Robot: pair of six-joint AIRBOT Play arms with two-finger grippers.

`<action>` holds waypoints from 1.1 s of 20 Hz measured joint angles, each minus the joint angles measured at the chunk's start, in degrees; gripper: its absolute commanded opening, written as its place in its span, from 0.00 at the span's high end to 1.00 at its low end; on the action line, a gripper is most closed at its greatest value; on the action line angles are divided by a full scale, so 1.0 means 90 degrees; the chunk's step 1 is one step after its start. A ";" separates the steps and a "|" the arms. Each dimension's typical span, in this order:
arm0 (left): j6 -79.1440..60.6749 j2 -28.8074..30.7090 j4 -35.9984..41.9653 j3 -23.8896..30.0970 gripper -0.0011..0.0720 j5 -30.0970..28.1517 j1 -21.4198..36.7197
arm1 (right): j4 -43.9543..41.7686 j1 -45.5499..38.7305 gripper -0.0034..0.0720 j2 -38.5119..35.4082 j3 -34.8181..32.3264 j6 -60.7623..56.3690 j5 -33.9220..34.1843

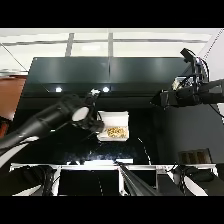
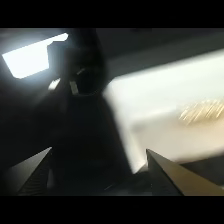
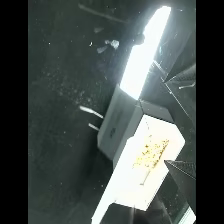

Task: Fold the box and place the chain.

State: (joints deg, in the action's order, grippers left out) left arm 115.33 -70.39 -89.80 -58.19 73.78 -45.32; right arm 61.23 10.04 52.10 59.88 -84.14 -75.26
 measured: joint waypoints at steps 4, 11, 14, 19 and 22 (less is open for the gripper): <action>-0.1729 0.1098 -0.0131 0.0352 0.04 0.0702 0.0874 | 0.0629 -0.0005 0.19 0.0000 -0.0007 0.0012 -0.0036; -0.5406 0.1904 0.1882 0.2050 0.02 0.0187 0.2912 | 0.1319 -0.0005 0.02 0.0000 -0.0721 -0.0005 0.0284; -0.7580 0.1953 0.2812 0.2506 0.02 -0.0563 0.3147 | 0.1365 -0.0005 0.02 0.0000 -0.1098 -0.0083 0.0372; -1.1176 0.1770 0.3956 0.2732 0.04 -0.1341 0.3257 | 0.1362 -0.0005 0.02 0.0000 -0.1336 -0.0197 0.0476; -1.2563 0.1440 0.4192 0.2764 0.04 -0.1780 0.3276 | 0.1365 -0.0005 0.02 0.0000 -0.1372 -0.0243 0.0602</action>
